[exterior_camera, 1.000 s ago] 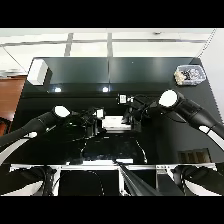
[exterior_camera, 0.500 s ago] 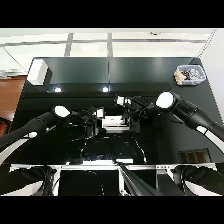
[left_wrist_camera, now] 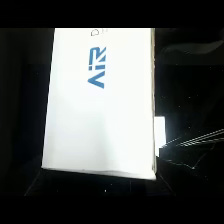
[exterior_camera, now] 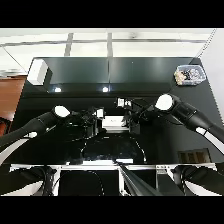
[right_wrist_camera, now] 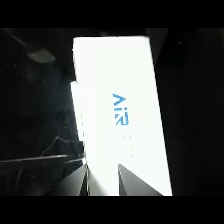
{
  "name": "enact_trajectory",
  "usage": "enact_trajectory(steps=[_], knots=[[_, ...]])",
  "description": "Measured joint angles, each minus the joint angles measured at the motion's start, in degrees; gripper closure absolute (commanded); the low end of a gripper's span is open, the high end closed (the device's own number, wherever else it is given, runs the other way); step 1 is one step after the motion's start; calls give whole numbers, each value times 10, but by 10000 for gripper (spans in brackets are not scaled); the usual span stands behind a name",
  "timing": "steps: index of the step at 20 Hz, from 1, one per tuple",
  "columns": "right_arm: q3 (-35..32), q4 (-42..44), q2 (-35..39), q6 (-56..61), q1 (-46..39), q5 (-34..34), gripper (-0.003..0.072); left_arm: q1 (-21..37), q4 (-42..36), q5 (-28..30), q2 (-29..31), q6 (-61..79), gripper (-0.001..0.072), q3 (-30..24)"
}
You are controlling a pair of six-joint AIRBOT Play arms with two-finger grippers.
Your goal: Fold the box and place the chain.
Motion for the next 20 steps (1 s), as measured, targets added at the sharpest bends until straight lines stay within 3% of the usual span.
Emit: enact_trajectory(steps=[6, 7, 8, 13, 20], knots=[[-6, 11, 31, 48, -2, -7, 456, 0, 0, -1, 0, 0, 311, 0], [-7, 10, 36, 82, -5, -7, 505, 0, 0, -1, 0, 0, 311, 0], [-7, 9, 40, 134, -8, -7, 680, 0, 0, -1, 0, 0, 312, 0], [-14, 69, 46, 341, -10, 9, 676, 0, 0, -1, 0, 0, 311, 0], [-18, 162, -29, 414, -10, -20, 676, 0, 0, -1, 0, 0, 311, 0]])
